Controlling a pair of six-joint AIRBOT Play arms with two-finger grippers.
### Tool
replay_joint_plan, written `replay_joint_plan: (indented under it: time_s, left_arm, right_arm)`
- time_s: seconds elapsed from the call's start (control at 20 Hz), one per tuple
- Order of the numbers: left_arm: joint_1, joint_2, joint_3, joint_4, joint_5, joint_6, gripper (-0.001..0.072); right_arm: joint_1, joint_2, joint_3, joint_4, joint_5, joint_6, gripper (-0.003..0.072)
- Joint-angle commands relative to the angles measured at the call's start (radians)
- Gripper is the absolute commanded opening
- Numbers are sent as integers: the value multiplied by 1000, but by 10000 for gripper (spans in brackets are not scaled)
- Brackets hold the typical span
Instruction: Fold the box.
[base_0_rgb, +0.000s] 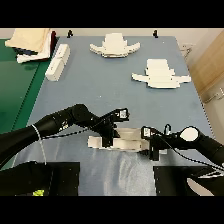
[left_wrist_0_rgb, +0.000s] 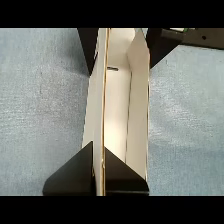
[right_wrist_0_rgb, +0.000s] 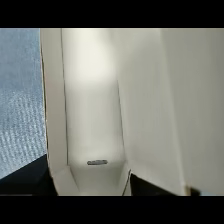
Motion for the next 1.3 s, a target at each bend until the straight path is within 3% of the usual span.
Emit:
replay_joint_plan:
  time_s: [0.0, 0.6, 1.25]
  left_arm:
    - [1, 0, 0, 0, 1, 0, 16]
    - [1, 0, 0, 0, 2, 0, 16]
    - [1, 0, 0, 0, 2, 0, 16]
  right_arm:
    - [2, 0, -6, -2, -3, -10, 521]
    - [2, 2, -11, -6, -125, -60, 521]
    - [2, 23, -2, -7, -134, -70, 519]
